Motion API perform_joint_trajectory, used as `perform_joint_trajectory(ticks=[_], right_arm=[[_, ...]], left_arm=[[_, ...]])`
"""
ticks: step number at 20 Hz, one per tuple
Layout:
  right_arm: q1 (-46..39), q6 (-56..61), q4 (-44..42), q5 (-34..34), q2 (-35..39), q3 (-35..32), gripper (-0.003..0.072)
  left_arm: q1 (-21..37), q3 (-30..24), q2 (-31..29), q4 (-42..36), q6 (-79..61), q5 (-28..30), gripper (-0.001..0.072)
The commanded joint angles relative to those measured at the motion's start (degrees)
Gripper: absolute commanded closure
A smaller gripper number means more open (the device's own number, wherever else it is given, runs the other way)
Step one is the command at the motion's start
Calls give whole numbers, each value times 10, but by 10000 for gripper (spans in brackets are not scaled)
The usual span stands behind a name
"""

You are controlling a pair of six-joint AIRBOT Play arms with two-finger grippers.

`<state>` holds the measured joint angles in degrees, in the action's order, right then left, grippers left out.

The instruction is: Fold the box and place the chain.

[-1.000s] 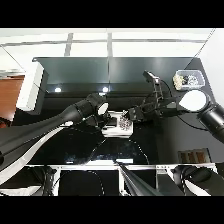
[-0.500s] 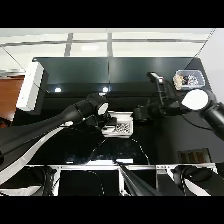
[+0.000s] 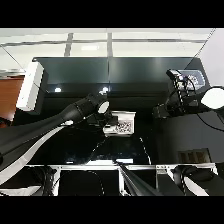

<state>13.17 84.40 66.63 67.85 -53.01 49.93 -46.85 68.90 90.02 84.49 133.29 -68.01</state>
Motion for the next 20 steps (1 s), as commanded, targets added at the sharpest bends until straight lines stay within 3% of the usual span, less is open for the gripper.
perform_joint_trajectory(ticks=[1, 5, 8, 10, 11, 13, 15, 16, 18, 19, 20], right_arm=[[-4, -5, 12, -9, 2, 0, 441], [-4, -5, 14, -15, 2, 0, 441], [-4, -5, 14, -30, 2, 0, 441], [-4, -4, 14, -33, 2, 0, 441], [-4, -4, 14, -33, 2, 0, 441], [-4, -4, 12, -34, 2, 0, 441], [-4, -4, 12, -35, 2, 0, 441], [-4, -4, 12, -37, 2, 0, 441], [-4, -4, 12, -40, 2, 0, 441], [-4, -3, 12, -43, 2, 0, 441], [-4, 0, 12, -45, 2, 0, 441]], left_arm=[[-5, 25, -11, 2, 3, -4, 87], [-22, 21, -92, 53, -83, -46, 71], [10, -64, -172, 141, -87, -102, 71], [87, -144, -226, 116, -109, -52, 71], [135, -179, -247, 68, -148, -8, 71], [242, -243, -269, -139, -379, 81, 72], [315, -285, -259, -369, -722, 68, 79], [336, -301, -251, -438, -887, 40, 78], [342, -315, -238, -460, -1092, 24, 64], [337, -316, -231, -461, -1173, 35, -1], [331, -316, -228, -460, -1230, 53, -1]])
